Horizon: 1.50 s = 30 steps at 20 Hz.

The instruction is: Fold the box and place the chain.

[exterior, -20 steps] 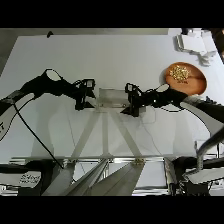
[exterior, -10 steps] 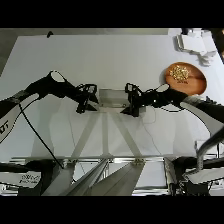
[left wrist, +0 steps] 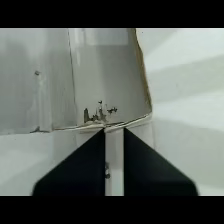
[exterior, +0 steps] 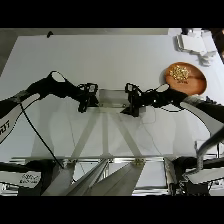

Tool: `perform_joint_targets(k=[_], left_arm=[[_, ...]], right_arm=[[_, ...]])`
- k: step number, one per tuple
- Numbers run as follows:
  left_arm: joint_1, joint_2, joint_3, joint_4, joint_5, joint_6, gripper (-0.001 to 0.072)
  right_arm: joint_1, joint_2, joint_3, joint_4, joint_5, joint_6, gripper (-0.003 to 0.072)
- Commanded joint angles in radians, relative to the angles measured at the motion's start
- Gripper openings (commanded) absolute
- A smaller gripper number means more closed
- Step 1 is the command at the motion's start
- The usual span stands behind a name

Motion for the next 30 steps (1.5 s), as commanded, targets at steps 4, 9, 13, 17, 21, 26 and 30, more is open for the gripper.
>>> perform_joint_targets(k=[4, 9, 13, 17, 21, 26, 30], left_arm=[[-0.037, -0.03, -0.001, -0.066, 0.026, 0.003, 0.0009], [-0.043, -0.034, 0.0, -0.077, 0.031, -0.015, 0.022], [-0.043, -0.034, 0.0, -0.077, 0.03, -0.043, 0.0276], [-0.043, 0.002, 0.0, -0.013, 0.025, -0.171, 0.0012], [-0.011, 0.121, -0.001, 0.18, -0.006, -0.353, 0.0012], [0.1, 0.331, -0.045, 0.234, 0.013, -0.571, 0.0009], [0.219, 0.449, -0.226, 0.212, 0.204, -0.89, 0.001]], right_arm=[[-0.001, 0.001, 0.001, 0.0, 0.0, 0.0, 0.0399], [-0.001, 0.001, 0.001, 0.0, 0.0, 0.0, 0.0399], [-0.001, 0.001, 0.001, 0.0, 0.0, 0.0, 0.0399], [-0.001, 0.001, 0.001, 0.0, 0.0, 0.0, 0.0399], [-0.001, 0.001, 0.001, 0.0, 0.0, 0.0, 0.0399], [-0.001, 0.001, 0.001, 0.0, 0.0, 0.0, 0.0399], [-0.001, 0.001, 0.001, 0.0, 0.0, 0.0, 0.0399]])
